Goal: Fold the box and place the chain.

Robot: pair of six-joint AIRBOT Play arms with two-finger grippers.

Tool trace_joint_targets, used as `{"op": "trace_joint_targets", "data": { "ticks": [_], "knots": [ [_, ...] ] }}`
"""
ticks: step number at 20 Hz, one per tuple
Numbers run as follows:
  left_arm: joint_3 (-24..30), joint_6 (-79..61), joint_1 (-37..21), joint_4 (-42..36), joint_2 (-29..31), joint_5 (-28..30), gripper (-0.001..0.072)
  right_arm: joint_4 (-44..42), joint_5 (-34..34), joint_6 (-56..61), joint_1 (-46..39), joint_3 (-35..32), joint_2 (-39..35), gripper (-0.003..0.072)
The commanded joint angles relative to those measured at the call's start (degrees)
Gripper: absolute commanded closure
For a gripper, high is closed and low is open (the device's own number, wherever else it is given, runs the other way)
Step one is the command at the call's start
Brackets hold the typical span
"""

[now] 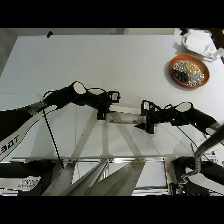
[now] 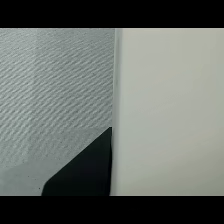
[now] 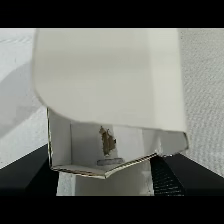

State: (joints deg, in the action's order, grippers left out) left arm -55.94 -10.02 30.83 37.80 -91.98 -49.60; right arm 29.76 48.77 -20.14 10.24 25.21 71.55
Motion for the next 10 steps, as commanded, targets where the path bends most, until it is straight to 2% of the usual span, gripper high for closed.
{"op": "trace_joint_targets", "data": {
  "ticks": [1, 4, 5, 7, 10],
  "knots": [
    [0.0, 0.0, 0.0, 0.0, 0.0, 0.1, 0.0698, 0.2, -0.6, -1.4, 0.0, 0.0, 0.3, 0.0193],
    [0.0, 0.0, 0.0, 0.0, 0.0, 0.1, 0.0698, -0.1, -0.6, -4.3, 0.0, 0.0, 0.3, 0.0181],
    [0.0, 0.0, 0.0, 0.0, 0.0, 0.1, 0.0698, -0.3, -0.6, -5.6, 0.0, 0.0, 0.3, 0.0139],
    [0.0, 0.0, 0.0, 0.0, 0.0, 0.1, 0.0698, -0.6, -1.0, -8.1, 0.0, 0.0, 0.3, 0.0101],
    [0.0, 0.0, 0.0, 0.0, 0.0, 0.1, 0.0698, -2.0, -1.9, -9.2, 0.0, 0.0, 0.3, 0.0101]
  ]
}}
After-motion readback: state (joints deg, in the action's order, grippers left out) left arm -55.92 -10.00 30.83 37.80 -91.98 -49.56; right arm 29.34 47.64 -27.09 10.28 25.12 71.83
